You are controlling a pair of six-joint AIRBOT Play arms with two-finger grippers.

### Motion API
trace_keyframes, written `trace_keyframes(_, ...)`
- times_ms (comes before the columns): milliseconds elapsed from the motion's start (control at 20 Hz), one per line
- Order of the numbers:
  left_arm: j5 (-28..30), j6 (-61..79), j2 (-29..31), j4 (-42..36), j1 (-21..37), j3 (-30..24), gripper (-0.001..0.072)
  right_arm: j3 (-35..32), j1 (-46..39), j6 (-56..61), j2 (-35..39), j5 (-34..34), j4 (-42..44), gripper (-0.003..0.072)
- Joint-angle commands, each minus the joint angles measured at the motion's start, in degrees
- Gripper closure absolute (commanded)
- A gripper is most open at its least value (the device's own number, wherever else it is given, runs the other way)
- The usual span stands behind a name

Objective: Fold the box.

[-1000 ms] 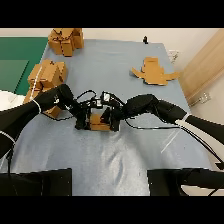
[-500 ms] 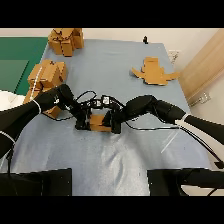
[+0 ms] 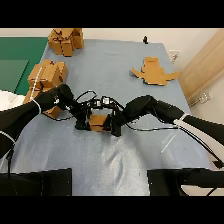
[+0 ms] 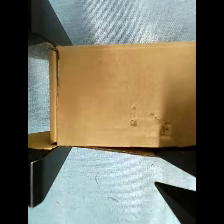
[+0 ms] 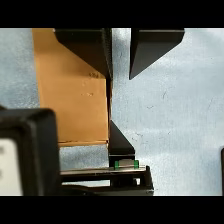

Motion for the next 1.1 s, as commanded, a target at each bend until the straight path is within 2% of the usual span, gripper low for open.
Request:
trace_keyframes(0, 0.15, 0.13, -0.02, 0.09, 0.00, -0.02, 0.0426, 0.07, 0.04, 0.02, 2.47, 0.28, 0.87, 0.0498)
trace_keyframes(250, 0.24, 0.13, -0.02, 0.09, 0.00, -0.02, 0.0426, 0.09, 0.02, 0.02, 5.18, 0.83, 0.59, 0.0500)
trace_keyframes(300, 0.26, 0.13, -0.02, 0.09, 0.00, -0.02, 0.0426, 0.07, 0.02, 0.02, 5.16, 0.85, 0.46, 0.0552)
trace_keyframes(350, 0.26, 0.13, -0.02, 0.09, 0.00, -0.02, 0.0426, 0.07, 0.02, 0.02, 5.16, 1.05, 0.50, 0.0676)
trace_keyframes(650, 0.28, 0.15, -0.02, 0.09, 0.00, -0.02, 0.0426, 0.02, 0.04, -0.02, 2.40, 7.78, 0.74, 0.0682)
trace_keyframes(850, 0.24, 0.13, -0.02, 0.11, 0.00, -0.02, 0.0426, 0.02, 0.04, 0.00, -1.11, 7.19, 0.92, 0.0682)
trace_keyframes(1050, 0.26, 0.13, -0.02, 0.11, 0.00, -0.02, 0.0426, 0.00, 0.04, 0.02, -1.40, 5.33, 0.83, 0.0682)
